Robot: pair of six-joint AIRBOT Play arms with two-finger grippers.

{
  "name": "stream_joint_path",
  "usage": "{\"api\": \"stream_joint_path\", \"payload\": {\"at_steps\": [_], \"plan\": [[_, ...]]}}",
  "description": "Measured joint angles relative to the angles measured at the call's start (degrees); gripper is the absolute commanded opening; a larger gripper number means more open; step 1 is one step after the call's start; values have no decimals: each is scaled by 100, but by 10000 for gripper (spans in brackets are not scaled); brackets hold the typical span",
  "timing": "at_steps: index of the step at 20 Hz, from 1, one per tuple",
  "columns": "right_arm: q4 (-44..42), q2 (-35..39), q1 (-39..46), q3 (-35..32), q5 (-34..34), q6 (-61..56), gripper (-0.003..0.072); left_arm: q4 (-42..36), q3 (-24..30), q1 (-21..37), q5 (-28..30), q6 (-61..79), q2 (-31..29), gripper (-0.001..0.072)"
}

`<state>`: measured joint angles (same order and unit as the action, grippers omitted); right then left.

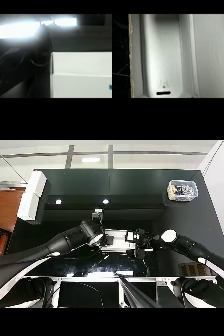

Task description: Fold the box and place the chain.

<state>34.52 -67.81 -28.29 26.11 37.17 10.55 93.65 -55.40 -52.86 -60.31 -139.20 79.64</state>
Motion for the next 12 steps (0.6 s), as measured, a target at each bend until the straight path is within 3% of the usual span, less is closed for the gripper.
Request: {"api": "stream_joint_path", "payload": {"at_steps": [12], "plan": [[0,0,0,0,0,0,304,-136,-127,4,17,107,256,328]]}}
